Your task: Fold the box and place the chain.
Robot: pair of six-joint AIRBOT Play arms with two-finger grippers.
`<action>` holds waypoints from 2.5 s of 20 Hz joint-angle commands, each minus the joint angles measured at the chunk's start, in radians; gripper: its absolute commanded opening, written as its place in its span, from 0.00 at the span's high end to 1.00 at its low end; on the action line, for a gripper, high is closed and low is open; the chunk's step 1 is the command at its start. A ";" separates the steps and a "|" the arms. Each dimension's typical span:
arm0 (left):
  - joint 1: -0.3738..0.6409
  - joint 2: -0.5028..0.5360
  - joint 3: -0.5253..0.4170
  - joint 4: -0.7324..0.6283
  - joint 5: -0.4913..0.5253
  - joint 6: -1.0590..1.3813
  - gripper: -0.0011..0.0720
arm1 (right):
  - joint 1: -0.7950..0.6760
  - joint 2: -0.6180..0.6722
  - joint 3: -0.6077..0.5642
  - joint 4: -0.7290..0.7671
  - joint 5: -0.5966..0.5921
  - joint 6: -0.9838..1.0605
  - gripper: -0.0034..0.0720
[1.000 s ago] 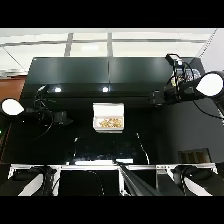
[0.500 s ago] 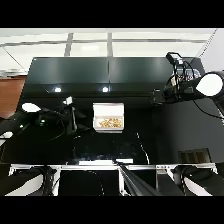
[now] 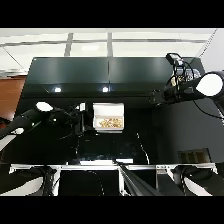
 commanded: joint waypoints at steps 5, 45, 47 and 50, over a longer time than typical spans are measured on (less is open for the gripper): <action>-0.047 -0.023 0.024 0.003 0.013 0.019 0.02 | 0.000 0.000 0.000 0.001 -0.009 0.000 0.46; -0.080 -0.023 0.024 0.003 0.032 0.024 0.46 | 0.235 -0.301 -0.058 0.471 -0.131 -1.331 0.02; -0.080 -0.023 0.024 0.003 0.032 0.024 0.46 | 0.234 -0.301 -0.063 0.459 -0.137 -1.333 0.26; -0.079 -0.023 0.024 0.003 0.032 0.024 0.46 | 0.234 -0.301 -0.063 0.459 -0.129 -1.321 0.62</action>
